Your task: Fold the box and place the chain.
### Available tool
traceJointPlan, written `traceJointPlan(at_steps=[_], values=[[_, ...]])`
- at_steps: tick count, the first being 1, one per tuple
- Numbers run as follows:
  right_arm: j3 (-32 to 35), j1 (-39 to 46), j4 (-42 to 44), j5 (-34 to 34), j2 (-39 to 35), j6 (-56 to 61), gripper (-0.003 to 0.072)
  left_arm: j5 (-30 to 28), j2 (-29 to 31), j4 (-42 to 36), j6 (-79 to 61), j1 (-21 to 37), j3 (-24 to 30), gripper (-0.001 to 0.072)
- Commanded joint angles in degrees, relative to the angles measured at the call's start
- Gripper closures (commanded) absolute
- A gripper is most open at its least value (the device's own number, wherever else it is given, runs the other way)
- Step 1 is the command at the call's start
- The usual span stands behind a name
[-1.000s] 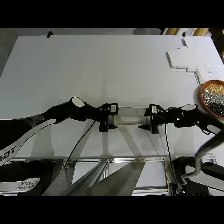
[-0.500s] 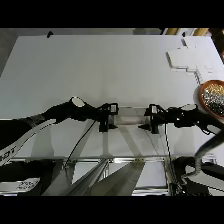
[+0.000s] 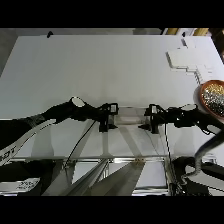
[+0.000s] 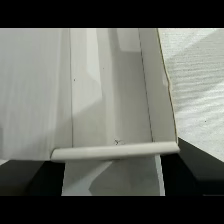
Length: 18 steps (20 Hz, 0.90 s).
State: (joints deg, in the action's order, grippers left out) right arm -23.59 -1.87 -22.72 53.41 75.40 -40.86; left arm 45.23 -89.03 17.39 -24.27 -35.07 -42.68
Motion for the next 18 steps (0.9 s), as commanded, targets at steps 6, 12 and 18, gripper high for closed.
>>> traceJointPlan(at_steps=[6, 12, 18], values=[[0.0, 0.1, -2.1, -0.5, -1.5, 4.0, 0.0, 0.0, 0.0, 0.0, 0.0, 0.0, 0.0, 0.0628], [0.0, 0.1, -21.1, -0.4, -12.7, 22.3, 0.0003, 0.0, 0.0, 0.0, 0.0, 0.0, 0.0, 0.0628], [0.0, 0.1, -33.4, 3.7, -21.9, 33.2, 0.0052, 0.0, 0.0, 0.0, 0.1, 0.0, 0.0, 0.0628]])
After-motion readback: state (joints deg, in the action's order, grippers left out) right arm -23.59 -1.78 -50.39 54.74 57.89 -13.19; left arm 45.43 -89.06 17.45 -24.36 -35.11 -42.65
